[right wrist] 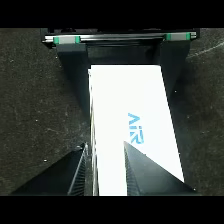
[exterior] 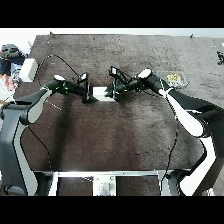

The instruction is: Fold the box and place the chain.

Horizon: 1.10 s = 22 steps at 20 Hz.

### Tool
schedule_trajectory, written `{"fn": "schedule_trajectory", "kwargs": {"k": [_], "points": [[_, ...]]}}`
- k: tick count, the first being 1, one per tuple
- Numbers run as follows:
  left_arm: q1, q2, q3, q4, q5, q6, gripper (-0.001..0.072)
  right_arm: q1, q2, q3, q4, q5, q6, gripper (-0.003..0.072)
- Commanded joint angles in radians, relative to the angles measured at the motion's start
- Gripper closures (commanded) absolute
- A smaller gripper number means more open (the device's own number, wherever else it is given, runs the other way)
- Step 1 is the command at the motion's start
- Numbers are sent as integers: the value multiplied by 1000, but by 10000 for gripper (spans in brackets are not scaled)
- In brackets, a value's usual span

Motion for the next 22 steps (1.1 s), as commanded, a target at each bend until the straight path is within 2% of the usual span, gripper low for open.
{"fn": "schedule_trajectory", "kwargs": {"k": [1,5,6,7,9,10,22], "points": [[1,0,1,-1,3,-2,305,-27,6,2,119,30,3,424],[1,0,0,-1,3,-2,305,-65,35,5,275,75,1,427],[1,0,1,-1,3,-2,305,-73,35,5,282,78,7,506],[1,0,1,-1,3,-2,306,-79,33,4,274,77,30,535],[1,0,1,-1,3,-2,306,-82,26,4,248,79,102,540],[1,0,0,-1,3,-2,306,-81,17,4,218,85,130,670],[1,0,0,0,4,-2,306,-78,-64,5,-68,74,436,672]]}}
